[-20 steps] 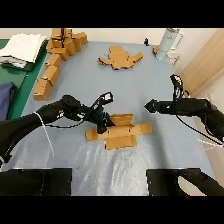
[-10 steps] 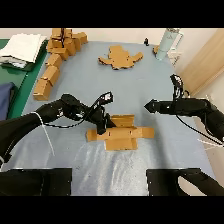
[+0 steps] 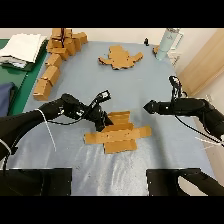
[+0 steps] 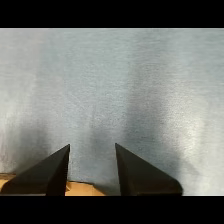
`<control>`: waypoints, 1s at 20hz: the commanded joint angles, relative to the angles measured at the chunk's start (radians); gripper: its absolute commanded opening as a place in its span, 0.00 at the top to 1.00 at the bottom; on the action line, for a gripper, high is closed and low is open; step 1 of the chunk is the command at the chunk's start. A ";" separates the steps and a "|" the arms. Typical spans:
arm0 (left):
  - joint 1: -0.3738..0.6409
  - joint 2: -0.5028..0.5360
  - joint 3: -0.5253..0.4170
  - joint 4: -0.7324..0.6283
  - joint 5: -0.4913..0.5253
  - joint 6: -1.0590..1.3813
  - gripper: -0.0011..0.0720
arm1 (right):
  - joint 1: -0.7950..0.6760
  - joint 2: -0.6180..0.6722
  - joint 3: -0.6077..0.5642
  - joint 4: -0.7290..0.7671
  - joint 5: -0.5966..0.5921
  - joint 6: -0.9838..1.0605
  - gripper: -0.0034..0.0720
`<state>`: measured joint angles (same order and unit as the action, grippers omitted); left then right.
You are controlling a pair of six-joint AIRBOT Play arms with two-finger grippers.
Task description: Fold the box.
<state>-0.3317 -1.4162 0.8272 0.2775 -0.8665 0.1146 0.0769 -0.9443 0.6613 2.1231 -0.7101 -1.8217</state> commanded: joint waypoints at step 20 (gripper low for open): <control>0.001 -0.019 0.002 0.033 -0.050 0.054 0.97 | 0.000 -0.002 0.000 0.001 0.000 -0.004 0.36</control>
<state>-0.3313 -1.4334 0.8291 0.2996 -0.9176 0.1612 0.0772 -0.9455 0.6609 2.1239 -0.7101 -1.8256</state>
